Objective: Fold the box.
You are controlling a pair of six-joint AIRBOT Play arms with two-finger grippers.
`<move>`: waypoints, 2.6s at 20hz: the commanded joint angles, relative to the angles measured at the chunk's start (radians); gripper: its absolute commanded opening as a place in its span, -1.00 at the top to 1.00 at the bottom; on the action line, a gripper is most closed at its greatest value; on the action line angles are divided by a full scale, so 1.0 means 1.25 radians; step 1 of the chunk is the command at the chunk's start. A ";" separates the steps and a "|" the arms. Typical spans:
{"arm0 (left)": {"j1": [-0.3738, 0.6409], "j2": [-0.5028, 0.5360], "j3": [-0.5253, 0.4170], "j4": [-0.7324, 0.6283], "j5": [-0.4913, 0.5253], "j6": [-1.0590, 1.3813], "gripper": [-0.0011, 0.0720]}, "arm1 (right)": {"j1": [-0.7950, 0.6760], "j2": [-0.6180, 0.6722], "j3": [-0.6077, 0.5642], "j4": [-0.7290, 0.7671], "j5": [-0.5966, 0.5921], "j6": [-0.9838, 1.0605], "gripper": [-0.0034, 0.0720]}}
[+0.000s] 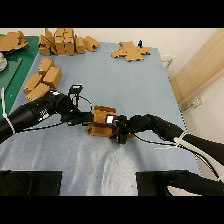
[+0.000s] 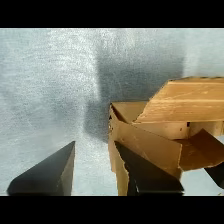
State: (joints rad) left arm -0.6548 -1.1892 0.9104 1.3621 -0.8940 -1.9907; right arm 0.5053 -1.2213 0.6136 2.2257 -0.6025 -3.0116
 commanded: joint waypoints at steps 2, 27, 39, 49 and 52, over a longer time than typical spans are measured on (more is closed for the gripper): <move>0.000 0.001 0.013 -0.001 -0.007 0.004 -0.02 | 0.000 0.000 0.000 0.000 0.000 0.000 -0.57; -0.019 -0.060 0.031 -0.115 -0.001 0.091 -0.83 | 0.000 0.000 0.000 0.000 0.000 0.000 -0.57; -0.020 -0.066 0.031 -0.102 0.015 0.121 -0.82 | 0.000 0.000 0.000 0.000 0.000 0.000 -0.57; -0.055 -0.066 0.030 -0.066 0.024 0.108 -0.56 | 0.000 0.000 0.000 0.000 0.002 0.000 -0.57; -0.055 -0.068 0.031 -0.067 0.025 0.104 -0.56 | 0.000 0.000 0.000 0.000 0.002 0.000 -0.57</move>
State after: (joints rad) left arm -0.7200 -1.2720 0.9474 1.2747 -0.8650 -1.8534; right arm 0.5053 -1.2213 0.6136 2.2253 -0.6018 -3.0116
